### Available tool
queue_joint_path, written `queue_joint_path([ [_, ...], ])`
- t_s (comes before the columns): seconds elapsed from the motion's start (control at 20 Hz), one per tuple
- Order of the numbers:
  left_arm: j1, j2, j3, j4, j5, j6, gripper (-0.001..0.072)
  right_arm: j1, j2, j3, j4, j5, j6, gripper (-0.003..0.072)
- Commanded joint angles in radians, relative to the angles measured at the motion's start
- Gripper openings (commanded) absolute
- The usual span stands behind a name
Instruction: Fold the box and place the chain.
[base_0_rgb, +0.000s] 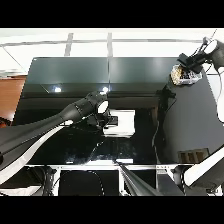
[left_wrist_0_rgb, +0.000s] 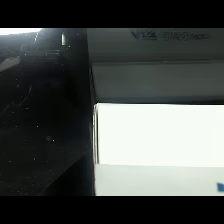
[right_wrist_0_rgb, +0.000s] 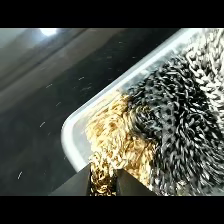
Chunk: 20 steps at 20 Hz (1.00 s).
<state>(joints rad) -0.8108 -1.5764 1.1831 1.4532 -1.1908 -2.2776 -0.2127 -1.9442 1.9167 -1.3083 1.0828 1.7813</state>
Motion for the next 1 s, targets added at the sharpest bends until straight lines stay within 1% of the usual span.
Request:
queue_joint_path([
  [0.0,0.001,0.0,0.0,0.0,0.003,0.0,0.0023,0.001,0.115,0.001,-0.006,0.091,-0.183,0.0012],
  [0.15,0.001,0.0,0.0,0.0,0.003,0.0,0.0023,0.001,0.244,0.001,-0.009,0.111,-0.235,0.0011],
  [0.3,0.001,0.0,0.0,0.0,0.003,0.0,0.0023,-0.004,0.374,0.001,-0.01,0.086,-0.246,0.0011],
  [0.55,0.001,0.0,0.0,0.0,0.003,0.0,0.0024,-0.005,0.532,0.001,-0.005,0.091,-0.253,0.0012],
  [0.65,0.001,0.0,0.0,0.0,0.003,0.0,0.0024,-0.005,0.581,0.001,0.027,0.135,-0.253,0.0012],
  [0.8,0.001,0.0,0.0,0.0,0.003,0.0,0.0023,-0.005,0.643,0.001,0.127,0.219,-0.254,0.0012],
  [0.95,0.001,0.0,0.0,0.0,0.003,0.0,0.0024,0.029,0.705,0.0,0.145,0.246,-0.261,0.0012],
])
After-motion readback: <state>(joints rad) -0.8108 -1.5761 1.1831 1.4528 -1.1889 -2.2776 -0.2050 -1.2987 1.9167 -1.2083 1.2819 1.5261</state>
